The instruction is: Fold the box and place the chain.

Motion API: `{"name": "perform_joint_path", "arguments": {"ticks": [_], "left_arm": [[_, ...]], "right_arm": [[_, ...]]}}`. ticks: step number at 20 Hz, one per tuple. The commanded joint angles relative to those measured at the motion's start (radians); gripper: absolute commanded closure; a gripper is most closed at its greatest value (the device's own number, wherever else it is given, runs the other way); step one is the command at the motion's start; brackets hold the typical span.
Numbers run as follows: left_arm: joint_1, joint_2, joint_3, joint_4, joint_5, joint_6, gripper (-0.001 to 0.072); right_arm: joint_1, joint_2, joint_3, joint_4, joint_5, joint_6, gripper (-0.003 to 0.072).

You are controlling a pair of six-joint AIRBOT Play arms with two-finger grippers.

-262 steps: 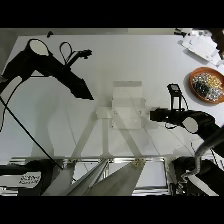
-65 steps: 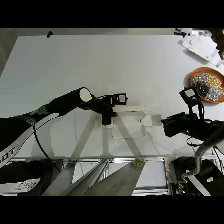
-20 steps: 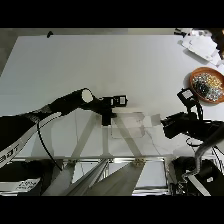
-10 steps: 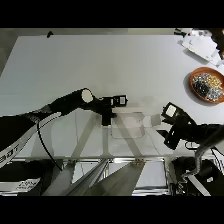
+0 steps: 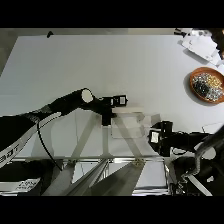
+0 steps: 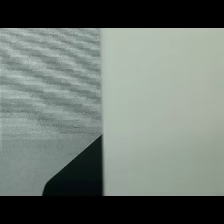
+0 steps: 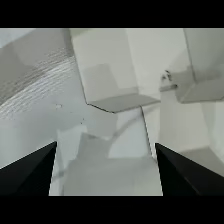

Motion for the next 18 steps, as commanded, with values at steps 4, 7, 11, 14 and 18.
{"name": "perform_joint_path", "arguments": {"ticks": [4,7,11,14,18], "left_arm": [[-0.001,0.001,0.000,0.000,0.000,0.000,0.0697],[-0.001,0.001,0.000,0.000,0.000,0.000,0.0697],[-0.001,0.001,0.000,0.000,0.000,0.000,0.0697],[0.000,0.001,0.000,0.000,0.000,0.000,0.0697],[-0.001,0.001,0.000,0.000,0.000,0.000,0.0697]], "right_arm": [[0.167,-0.147,-0.049,0.023,-0.323,-0.077,-0.0009],[0.201,-0.222,-0.049,0.029,-0.387,-0.076,-0.0009],[0.193,-0.211,-0.019,0.054,-0.472,-0.077,-0.0008],[0.128,-0.210,0.007,0.092,-0.471,-0.087,-0.0008],[-0.003,-0.211,0.008,0.249,-0.463,-0.298,-0.0008]]}}
